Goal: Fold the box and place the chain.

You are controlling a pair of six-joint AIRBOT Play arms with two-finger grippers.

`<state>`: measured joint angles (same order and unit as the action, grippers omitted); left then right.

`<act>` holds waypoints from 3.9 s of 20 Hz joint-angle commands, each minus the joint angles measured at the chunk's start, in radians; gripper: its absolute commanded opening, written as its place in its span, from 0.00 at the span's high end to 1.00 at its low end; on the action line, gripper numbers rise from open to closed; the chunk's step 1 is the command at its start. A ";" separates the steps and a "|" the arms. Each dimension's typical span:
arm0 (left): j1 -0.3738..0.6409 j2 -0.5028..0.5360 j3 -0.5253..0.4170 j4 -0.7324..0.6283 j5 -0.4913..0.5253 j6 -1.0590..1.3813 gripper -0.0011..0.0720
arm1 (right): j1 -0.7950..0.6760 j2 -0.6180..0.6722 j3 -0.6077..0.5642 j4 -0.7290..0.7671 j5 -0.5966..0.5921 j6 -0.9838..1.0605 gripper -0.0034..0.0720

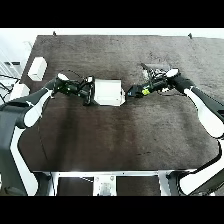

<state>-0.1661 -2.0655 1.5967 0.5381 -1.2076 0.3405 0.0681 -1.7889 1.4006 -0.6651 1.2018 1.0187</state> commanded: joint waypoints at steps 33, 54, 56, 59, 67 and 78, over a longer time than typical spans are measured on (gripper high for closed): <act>0.001 0.001 0.000 -0.001 -0.001 0.000 0.26 | 0.265 -0.007 0.121 -0.479 -0.200 0.576 0.37; 0.001 0.001 0.000 -0.001 -0.002 0.000 0.26 | 0.357 -0.130 0.364 -0.778 0.056 0.833 0.38; 0.001 0.001 0.000 -0.001 -0.002 0.000 0.26 | 0.365 -0.158 0.401 -0.780 0.091 0.833 0.38; 0.001 0.001 0.000 -0.001 -0.003 0.000 0.26 | 0.368 -0.195 0.454 -0.812 0.150 0.833 0.42; 0.001 0.001 0.000 -0.001 -0.004 0.000 0.26 | 0.388 -0.200 0.465 -0.855 0.159 0.977 0.48; 0.001 0.001 0.000 -0.001 -0.005 0.000 0.26 | 0.423 -0.200 0.465 -0.859 0.126 1.051 0.81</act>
<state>-0.1642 -2.0647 1.5967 0.5388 -1.2125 0.3405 0.4873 -1.9884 1.8645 -1.5295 1.3342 2.0586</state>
